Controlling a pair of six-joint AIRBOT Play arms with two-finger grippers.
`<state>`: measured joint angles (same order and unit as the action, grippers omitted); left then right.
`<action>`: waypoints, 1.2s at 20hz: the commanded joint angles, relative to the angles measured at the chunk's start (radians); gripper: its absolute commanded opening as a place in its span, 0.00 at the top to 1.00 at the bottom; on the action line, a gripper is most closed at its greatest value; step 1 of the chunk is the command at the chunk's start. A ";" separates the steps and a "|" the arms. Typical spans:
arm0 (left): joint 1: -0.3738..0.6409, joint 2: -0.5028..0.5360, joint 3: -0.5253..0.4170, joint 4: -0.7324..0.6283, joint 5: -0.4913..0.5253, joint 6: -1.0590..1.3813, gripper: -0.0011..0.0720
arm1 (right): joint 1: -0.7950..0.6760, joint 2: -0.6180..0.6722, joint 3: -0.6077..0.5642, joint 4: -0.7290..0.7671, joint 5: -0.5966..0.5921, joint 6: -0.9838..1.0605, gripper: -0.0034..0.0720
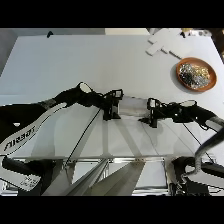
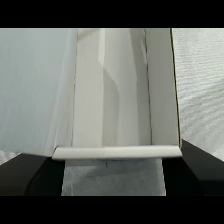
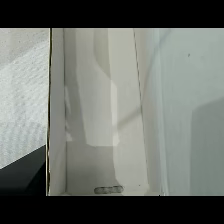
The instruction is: Fold the box and place the chain.
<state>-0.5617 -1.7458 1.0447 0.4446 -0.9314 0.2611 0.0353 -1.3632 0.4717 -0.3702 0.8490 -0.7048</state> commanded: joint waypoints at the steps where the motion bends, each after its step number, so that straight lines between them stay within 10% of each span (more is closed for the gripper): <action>1: -0.001 0.000 0.000 0.000 0.000 0.000 0.80 | 0.001 0.000 0.000 -0.013 0.003 0.000 0.53; 2: -0.001 0.000 0.000 0.000 0.000 0.000 0.80 | 0.001 0.000 0.000 -0.031 0.003 0.000 0.53; 5: -0.001 0.000 0.000 0.000 0.000 0.000 0.80 | 0.001 0.019 0.000 -0.031 -0.005 0.107 0.03; 15: -0.001 0.000 0.000 0.000 0.000 0.000 0.80 | 0.000 0.307 0.000 -0.552 0.012 0.662 0.05; 20: -0.001 0.000 0.000 0.000 0.000 0.000 0.80 | 0.000 0.496 0.000 -0.729 0.046 1.057 0.53; 22: -0.001 0.000 0.000 0.000 0.000 0.000 0.80 | 0.001 0.572 0.000 -0.612 0.109 1.059 0.94; 24: -0.001 0.000 0.000 0.000 0.000 0.000 0.80 | 0.018 0.600 0.000 -0.448 0.112 1.064 0.94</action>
<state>-0.5629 -1.7458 1.0447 0.4438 -0.9321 0.2611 0.0410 -0.8333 0.4706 -0.9569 0.9306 0.2726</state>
